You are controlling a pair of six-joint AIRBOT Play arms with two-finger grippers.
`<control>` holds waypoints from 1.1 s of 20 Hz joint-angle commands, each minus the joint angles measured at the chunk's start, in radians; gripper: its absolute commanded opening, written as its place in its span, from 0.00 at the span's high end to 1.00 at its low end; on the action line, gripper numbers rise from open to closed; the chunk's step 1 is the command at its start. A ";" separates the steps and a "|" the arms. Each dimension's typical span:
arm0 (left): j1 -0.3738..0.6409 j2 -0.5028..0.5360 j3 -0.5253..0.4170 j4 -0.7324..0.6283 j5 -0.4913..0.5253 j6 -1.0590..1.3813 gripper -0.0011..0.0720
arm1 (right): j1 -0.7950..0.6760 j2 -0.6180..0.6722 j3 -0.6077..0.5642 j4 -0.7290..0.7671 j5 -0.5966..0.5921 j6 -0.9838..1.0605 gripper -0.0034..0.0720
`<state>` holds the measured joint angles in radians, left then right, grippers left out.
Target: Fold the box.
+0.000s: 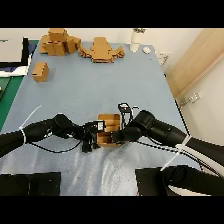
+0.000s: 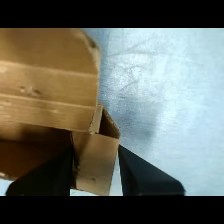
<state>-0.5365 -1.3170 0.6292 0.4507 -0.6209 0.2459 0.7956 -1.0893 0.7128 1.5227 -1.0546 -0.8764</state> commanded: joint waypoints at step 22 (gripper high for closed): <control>0.000 0.000 0.001 0.002 0.000 0.001 0.46 | 0.076 -0.092 0.141 -0.033 -0.109 0.112 0.15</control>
<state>-0.5369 -1.3174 0.6292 0.4526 -0.6209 0.2466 0.8711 -1.1828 0.8524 1.4910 -1.1595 -0.7582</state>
